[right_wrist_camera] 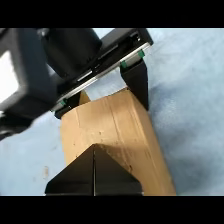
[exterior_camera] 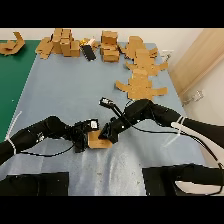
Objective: Fold the box.
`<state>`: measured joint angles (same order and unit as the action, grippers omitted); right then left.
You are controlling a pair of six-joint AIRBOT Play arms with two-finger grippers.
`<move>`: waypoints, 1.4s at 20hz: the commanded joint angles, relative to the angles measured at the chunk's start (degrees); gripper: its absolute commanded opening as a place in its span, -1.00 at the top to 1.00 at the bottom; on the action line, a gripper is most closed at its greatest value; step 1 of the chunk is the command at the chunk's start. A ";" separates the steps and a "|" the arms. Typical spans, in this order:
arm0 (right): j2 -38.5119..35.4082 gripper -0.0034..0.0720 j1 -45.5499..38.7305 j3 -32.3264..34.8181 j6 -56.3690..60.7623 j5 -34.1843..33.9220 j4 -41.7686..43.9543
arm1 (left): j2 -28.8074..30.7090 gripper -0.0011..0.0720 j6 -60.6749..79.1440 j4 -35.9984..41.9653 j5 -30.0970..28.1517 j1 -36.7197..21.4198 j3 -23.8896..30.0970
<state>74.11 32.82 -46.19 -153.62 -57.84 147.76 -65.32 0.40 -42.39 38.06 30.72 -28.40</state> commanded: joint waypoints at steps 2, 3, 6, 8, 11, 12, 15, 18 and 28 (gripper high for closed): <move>-6.80 0.90 6.82 1.92 -2.71 13.16 -12.57 | -0.04 -0.02 0.00 -0.02 -0.04 0.00 0.00; -7.58 0.90 7.78 1.92 -5.07 13.66 -12.57 | -0.04 -0.02 0.00 -0.02 -0.02 0.00 0.00; -10.34 0.79 10.12 1.95 -8.96 14.32 -13.46 | -0.04 -0.02 0.00 -0.02 -0.02 0.00 0.02; -11.34 0.34 11.43 1.92 -12.07 14.19 -14.71 | -0.04 -0.02 0.00 -0.02 -0.02 0.00 0.00; -11.06 0.06 11.85 2.01 -12.52 14.05 -17.57 | -0.04 -0.02 0.00 -0.02 -0.02 0.00 0.00; -10.71 -0.18 11.85 2.01 -12.61 14.10 -18.60 | -0.04 -0.02 0.00 -0.02 -0.04 0.00 0.00; -8.68 -0.22 11.85 2.01 -13.14 15.41 -22.56 | -0.04 -0.02 0.00 -0.02 -0.02 0.00 0.00; -7.96 -0.22 12.20 1.99 -15.04 16.59 -22.84 | -0.04 -0.02 0.00 -0.02 -0.02 0.00 0.00; -8.26 -0.28 18.88 4.72 -6.82 27.71 -35.06 | -0.04 -0.02 0.00 -0.02 -0.02 0.00 0.02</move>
